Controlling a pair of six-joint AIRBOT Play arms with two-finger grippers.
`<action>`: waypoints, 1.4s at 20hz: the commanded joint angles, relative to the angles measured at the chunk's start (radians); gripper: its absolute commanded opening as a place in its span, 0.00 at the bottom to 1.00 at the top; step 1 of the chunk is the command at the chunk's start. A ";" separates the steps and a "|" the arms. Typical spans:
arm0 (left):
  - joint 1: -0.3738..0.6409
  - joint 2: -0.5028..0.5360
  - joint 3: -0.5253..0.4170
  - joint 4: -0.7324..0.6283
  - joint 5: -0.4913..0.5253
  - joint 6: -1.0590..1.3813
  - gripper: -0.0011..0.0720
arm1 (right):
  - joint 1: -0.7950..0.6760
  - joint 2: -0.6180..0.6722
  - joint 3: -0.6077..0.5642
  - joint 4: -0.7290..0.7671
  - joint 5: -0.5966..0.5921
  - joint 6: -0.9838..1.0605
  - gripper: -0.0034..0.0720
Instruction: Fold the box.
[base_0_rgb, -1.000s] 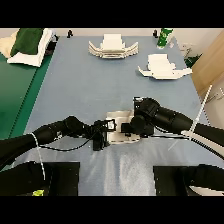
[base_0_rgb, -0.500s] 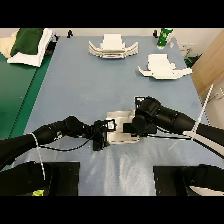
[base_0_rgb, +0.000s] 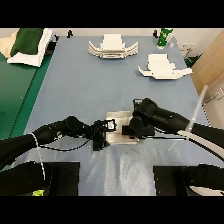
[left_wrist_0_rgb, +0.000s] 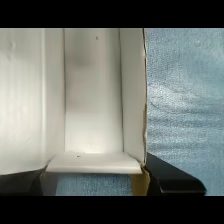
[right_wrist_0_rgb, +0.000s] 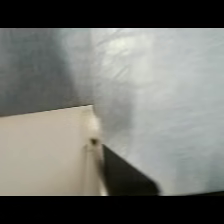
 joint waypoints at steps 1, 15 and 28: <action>0.000 0.000 0.000 0.000 0.000 0.000 0.84 | -0.002 0.006 0.005 -0.007 -0.027 -0.002 0.56; 0.000 0.000 0.000 0.000 0.000 0.000 0.84 | -0.002 0.006 0.005 -0.018 -0.053 -0.002 0.05; 0.000 0.000 0.000 0.000 0.000 0.000 0.84 | -0.002 0.156 0.050 -0.014 -0.184 -0.003 0.58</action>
